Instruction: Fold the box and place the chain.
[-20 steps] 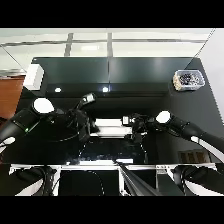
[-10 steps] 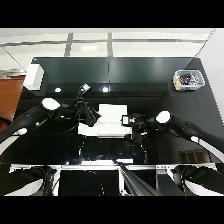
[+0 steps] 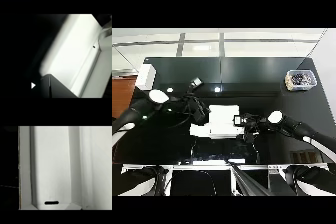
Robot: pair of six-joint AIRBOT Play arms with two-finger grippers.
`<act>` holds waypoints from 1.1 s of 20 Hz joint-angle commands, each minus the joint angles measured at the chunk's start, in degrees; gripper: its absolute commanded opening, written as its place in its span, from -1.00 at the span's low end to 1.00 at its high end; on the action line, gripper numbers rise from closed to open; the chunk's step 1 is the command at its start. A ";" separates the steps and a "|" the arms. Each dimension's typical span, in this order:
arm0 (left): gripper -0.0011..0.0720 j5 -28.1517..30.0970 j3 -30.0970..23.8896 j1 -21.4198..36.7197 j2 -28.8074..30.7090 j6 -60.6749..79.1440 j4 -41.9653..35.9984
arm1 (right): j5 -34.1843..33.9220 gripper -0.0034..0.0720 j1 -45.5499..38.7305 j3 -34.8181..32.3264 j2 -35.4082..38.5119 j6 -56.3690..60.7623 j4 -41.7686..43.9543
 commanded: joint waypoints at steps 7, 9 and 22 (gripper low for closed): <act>0.98 -15.89 -4.17 3.67 8.17 14.51 19.45 | 0.02 0.21 0.04 0.00 -0.04 -0.02 -0.02; 0.96 -6.95 -7.41 1.38 7.52 23.02 16.24 | 0.02 0.21 0.04 0.00 -0.04 -0.02 -0.02; 0.63 -1.95 -8.98 -4.96 -0.11 31.06 8.33 | 0.02 0.21 0.04 0.00 -0.04 -0.02 0.00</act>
